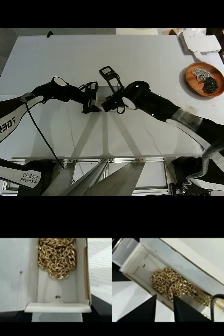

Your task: Fold the box and place the chain.

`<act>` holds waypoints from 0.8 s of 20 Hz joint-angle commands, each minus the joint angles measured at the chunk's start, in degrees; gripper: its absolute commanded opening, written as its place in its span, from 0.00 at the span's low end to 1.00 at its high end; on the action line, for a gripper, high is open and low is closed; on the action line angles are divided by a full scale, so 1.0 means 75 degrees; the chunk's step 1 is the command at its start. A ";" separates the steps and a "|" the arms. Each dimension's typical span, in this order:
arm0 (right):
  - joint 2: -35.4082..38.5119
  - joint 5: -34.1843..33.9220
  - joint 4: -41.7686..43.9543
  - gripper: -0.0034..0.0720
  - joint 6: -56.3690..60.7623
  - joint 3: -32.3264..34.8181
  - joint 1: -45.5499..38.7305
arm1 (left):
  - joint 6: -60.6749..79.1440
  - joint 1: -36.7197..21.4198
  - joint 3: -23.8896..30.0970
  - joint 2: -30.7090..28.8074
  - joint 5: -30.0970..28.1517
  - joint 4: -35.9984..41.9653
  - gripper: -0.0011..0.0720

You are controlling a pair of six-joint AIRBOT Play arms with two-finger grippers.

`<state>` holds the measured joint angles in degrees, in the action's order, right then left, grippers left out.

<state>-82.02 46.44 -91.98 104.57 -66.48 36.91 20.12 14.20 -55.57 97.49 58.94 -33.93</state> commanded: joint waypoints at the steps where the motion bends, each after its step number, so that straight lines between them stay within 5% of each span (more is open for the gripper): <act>1: 0.0653 0.0510 -0.0047 0.41 -0.0586 -0.0012 -0.0003 | 0.0000 -0.0006 -0.0003 -0.0003 0.0000 0.0000 0.37; 3: 0.1198 0.0953 -0.0414 0.49 -0.1125 -0.0017 -0.0003 | 0.0000 -0.0006 -0.0003 -0.0003 0.0000 0.0000 0.37; 9: 0.2078 0.2454 -0.0831 0.52 -0.3902 -0.0017 -0.0947 | 0.0000 -0.0006 -0.0003 -0.0003 0.0000 0.0000 0.37; 10: 0.2057 0.2597 -0.0562 0.59 -0.4482 -0.0009 -0.1306 | 0.0000 -0.0006 -0.0003 -0.0003 0.0000 0.0000 0.37; 13: 0.1926 0.2629 0.1434 0.61 -0.6615 0.0000 -0.2763 | 0.0000 -0.0006 -0.0003 -0.0003 0.0000 0.0000 0.37; 16: 0.1582 0.2632 0.3147 0.82 -0.9326 0.0009 -0.4051 | 0.0000 -0.0006 -0.0003 -0.0003 0.0000 0.0000 0.37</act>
<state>-68.60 65.14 -81.52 55.13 -66.46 14.87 20.10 14.22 -55.57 97.49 58.94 -33.91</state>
